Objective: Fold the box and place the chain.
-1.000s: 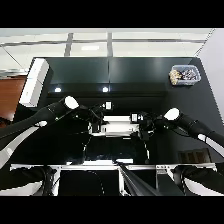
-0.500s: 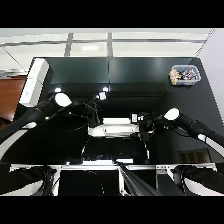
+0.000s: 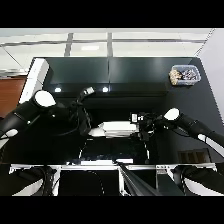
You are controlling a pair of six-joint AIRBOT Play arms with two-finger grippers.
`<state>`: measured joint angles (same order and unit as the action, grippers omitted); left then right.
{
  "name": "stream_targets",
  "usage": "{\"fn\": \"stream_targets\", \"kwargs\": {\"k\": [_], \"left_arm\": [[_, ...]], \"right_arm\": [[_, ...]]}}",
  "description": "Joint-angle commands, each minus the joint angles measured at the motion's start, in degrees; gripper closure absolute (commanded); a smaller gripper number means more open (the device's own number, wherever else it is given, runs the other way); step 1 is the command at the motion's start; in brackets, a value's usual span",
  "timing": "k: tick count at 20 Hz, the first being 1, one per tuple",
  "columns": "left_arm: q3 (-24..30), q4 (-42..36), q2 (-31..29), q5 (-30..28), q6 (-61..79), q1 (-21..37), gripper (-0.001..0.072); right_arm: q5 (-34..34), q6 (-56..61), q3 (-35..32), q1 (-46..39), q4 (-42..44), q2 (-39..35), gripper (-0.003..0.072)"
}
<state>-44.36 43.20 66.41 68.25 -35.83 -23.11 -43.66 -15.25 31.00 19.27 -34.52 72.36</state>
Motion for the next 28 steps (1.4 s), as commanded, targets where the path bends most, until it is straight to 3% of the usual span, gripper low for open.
{"fn": "stream_targets", "kwargs": {"k": [1, 5, 10, 11, 17, 21, 25, 28], "left_arm": [[3.69, -0.79, -0.04, 3.39, -3.41, -4.94, 0.0681], [4.96, -8.33, -0.48, -12.94, -0.22, -10.32, 0.0681], [4.96, -14.34, -0.72, -43.93, 1.29, -9.57, 0.068], [4.83, -15.56, -0.2, -46.64, 1.22, -9.57, 0.068], [3.78, -10.36, 7.06, -43.69, -1.27, -9.18, 0.068], [3.76, -10.6, 11.52, -33.11, -1.27, -9.2, 0.068], [3.69, -10.82, 11.72, -31.28, -1.25, -9.16, 0.068], [1.62, -6.23, 10.62, -28.72, -3.61, -7.82, 0.0681]], "right_arm": [[0.0, 0.0, 0.0, 0.02, 0.02, 0.0, 0.0272], [0.0, 0.02, 0.0, 0.02, 0.02, 0.0, 0.0272], [0.0, 0.02, 0.0, 0.02, 0.02, 0.0, 0.0272], [0.0, 0.02, 0.0, 0.02, 0.04, 0.0, 0.0272], [0.0, 0.02, 0.0, 0.02, 0.04, 0.0, 0.0272], [0.02, 0.02, 0.0, 0.02, 0.04, 0.0, 0.0272], [0.02, 0.02, 0.0, 0.02, 0.04, 0.0, 0.0273], [0.0, 0.02, 0.0, 0.02, 0.04, 0.0, 0.0272]]}}
